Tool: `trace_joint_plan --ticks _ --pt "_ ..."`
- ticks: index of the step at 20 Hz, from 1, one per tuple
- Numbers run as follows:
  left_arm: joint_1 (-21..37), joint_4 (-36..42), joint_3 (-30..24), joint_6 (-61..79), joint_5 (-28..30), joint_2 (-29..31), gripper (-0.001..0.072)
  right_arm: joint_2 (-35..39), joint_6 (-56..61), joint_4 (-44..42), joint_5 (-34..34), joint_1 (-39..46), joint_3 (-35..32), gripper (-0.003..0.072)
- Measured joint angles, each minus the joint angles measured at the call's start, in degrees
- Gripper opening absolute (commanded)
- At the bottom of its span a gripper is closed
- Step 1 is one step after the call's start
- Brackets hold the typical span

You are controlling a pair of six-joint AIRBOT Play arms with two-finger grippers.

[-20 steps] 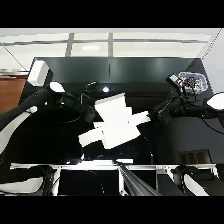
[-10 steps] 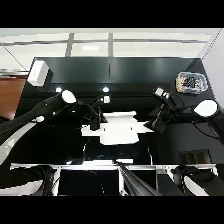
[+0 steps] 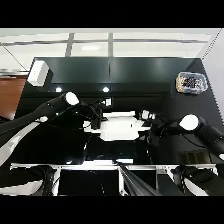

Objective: Fold the box and place the chain.

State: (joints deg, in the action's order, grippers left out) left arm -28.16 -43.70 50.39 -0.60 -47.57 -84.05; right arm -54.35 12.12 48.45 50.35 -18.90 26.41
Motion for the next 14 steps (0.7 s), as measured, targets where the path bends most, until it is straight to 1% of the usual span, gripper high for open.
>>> trace_joint_plan --ticks 4,7,11,14 --pt "-0.02 -0.20 -0.02 0.20 0.26 -0.04 0.0025 -1.40 -3.41 -0.83 -6.14 -5.01 -2.27 0.0698" --pt "-0.04 -0.24 0.00 0.22 0.44 -0.04 0.0025 -2.14 -4.87 -2.93 -11.17 -8.04 -2.19 0.0698" --pt "-0.04 -0.35 0.00 0.22 0.48 -0.04 0.0025 -2.49 -6.27 -2.58 -11.82 -7.63 1.53 0.0698" --pt "-0.04 -0.37 0.00 0.24 0.50 -0.04 0.0025 -2.60 -10.14 -5.38 -12.20 -5.95 3.30 0.0698"
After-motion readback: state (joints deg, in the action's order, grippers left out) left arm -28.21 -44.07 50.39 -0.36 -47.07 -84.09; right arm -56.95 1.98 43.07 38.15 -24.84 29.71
